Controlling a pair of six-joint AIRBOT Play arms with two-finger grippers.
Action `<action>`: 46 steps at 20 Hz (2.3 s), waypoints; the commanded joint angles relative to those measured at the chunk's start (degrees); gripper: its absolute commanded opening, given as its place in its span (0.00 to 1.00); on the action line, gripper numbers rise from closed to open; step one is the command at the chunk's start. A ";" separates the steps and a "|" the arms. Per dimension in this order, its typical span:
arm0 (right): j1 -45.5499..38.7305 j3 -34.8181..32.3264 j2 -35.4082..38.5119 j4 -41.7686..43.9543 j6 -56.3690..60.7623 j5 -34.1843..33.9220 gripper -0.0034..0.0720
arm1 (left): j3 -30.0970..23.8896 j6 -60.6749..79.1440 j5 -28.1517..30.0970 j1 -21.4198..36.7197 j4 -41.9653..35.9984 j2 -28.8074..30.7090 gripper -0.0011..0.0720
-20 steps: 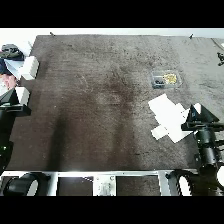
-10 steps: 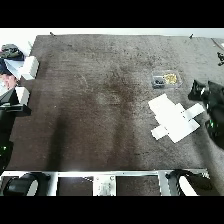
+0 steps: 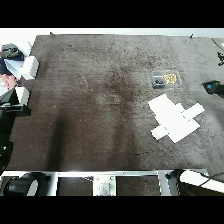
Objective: Fold the box and place the chain.
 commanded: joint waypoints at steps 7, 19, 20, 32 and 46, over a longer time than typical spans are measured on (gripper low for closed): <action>-2.67 20.96 -15.41 -22.18 2.60 23.08 0.75 | -0.02 0.00 0.04 -0.04 0.02 0.02 0.03; 3.39 28.06 -27.41 -31.06 -5.07 28.63 0.75 | -0.02 0.00 0.00 -0.04 0.02 0.02 0.03; 3.87 28.04 -27.50 -31.15 -6.36 29.68 0.75 | -0.02 0.00 0.02 -0.04 0.00 0.02 0.03; 4.55 26.88 -31.85 -30.38 -4.85 42.32 0.65 | -0.02 0.00 0.02 -0.04 0.00 0.02 0.03; 9.51 4.15 -21.55 -4.61 -2.32 43.67 0.06 | -0.02 0.00 0.02 -0.04 0.00 0.02 0.03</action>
